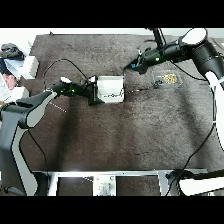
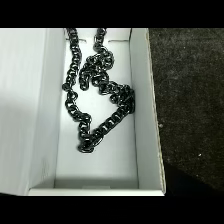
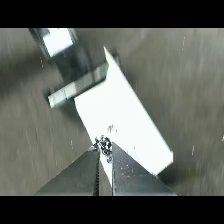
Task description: Fold the box and place the chain.
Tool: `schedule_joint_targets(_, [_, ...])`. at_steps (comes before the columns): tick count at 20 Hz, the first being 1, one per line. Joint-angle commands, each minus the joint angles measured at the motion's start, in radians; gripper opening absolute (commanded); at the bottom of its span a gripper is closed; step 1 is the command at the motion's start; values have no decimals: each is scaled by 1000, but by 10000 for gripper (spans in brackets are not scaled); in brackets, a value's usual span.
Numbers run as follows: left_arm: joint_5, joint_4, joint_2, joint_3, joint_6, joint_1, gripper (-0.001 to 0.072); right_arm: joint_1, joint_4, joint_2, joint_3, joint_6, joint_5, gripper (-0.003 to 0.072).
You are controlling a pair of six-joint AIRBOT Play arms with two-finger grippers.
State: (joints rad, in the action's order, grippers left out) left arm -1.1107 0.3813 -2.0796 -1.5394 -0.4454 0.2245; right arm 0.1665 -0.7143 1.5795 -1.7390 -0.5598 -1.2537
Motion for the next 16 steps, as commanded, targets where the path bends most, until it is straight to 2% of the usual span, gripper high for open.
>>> schedule_joint_targets(1, [0, 0, 1, 0, 0, 0, 418, 65, 48, -41, -4, -2, 113, 10])
schedule_joint_targets(4, [0, 0, 1, 0, 0, 0, 418, 132, -50, -10, -3, -53, 148, 10])
schedule_joint_targets(11, [0, 0, 1, 0, 0, 0, 418, 167, -82, 65, -2, -119, 158, 10])
schedule_joint_targets(14, [0, 0, 1, 0, 0, 0, 418, 166, -188, 101, -1, -198, 154, 14])
schedule_joint_targets(16, [0, 0, 1, 0, 0, 0, 418, 161, -256, 130, 0, -248, 143, 395])
